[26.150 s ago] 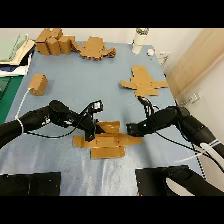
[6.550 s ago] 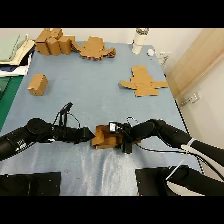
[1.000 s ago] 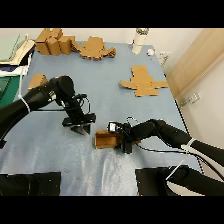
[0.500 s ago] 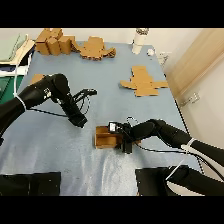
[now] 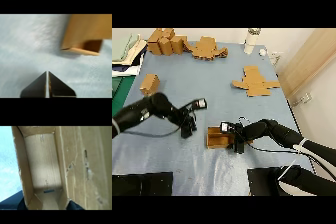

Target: Fold the box.

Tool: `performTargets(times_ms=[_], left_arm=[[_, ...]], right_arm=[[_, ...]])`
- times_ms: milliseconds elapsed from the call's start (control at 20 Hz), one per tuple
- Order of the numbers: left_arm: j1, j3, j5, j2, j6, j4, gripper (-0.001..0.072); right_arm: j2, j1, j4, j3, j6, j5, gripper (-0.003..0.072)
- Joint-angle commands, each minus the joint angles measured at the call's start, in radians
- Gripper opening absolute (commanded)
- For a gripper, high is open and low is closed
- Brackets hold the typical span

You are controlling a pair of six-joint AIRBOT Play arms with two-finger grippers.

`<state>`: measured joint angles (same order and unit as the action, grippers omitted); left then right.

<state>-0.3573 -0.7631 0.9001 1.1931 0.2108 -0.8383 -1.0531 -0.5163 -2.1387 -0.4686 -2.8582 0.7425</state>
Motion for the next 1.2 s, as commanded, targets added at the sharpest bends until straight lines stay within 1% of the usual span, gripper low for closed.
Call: performTargets(times_ms=[0, 150, 350, 500, 550, 800, 950, 1150], left_arm=[[-0.032, 0.188, -0.105, -0.064, -0.461, 0.357, 0.0692], [-0.065, 0.214, -0.132, -0.030, -0.445, 0.367, 0.0692], [-0.113, 0.214, -0.210, -0.021, -0.444, 0.375, 0.0693], [-0.154, 0.214, -0.287, -0.017, -0.394, 0.375, 0.0693], [-0.159, 0.214, -0.299, -0.012, -0.393, 0.375, 0.0693], [-0.174, 0.213, -0.306, 0.029, -0.393, 0.377, 0.0693], [-0.224, 0.208, -0.360, 0.044, -0.393, 0.376, 0.0693], [-0.243, 0.198, -0.373, 0.061, -0.348, 0.375, 0.0692]], right_arm=[[0.001, 0.000, 0.000, 0.000, 0.000, 0.000, 0.0506], [0.001, 0.000, 0.000, 0.000, 0.000, 0.000, 0.0506], [0.001, 0.000, 0.000, 0.000, 0.000, 0.000, 0.0506], [0.001, 0.000, 0.000, 0.000, 0.000, -0.001, 0.0506], [0.001, 0.000, 0.000, 0.000, 0.000, 0.000, 0.0506], [0.001, 0.000, 0.000, 0.000, 0.000, 0.000, 0.0506], [0.001, 0.000, 0.000, 0.000, 0.000, -0.001, 0.0506], [0.001, 0.000, 0.000, 0.000, 0.000, -0.001, 0.0506]])
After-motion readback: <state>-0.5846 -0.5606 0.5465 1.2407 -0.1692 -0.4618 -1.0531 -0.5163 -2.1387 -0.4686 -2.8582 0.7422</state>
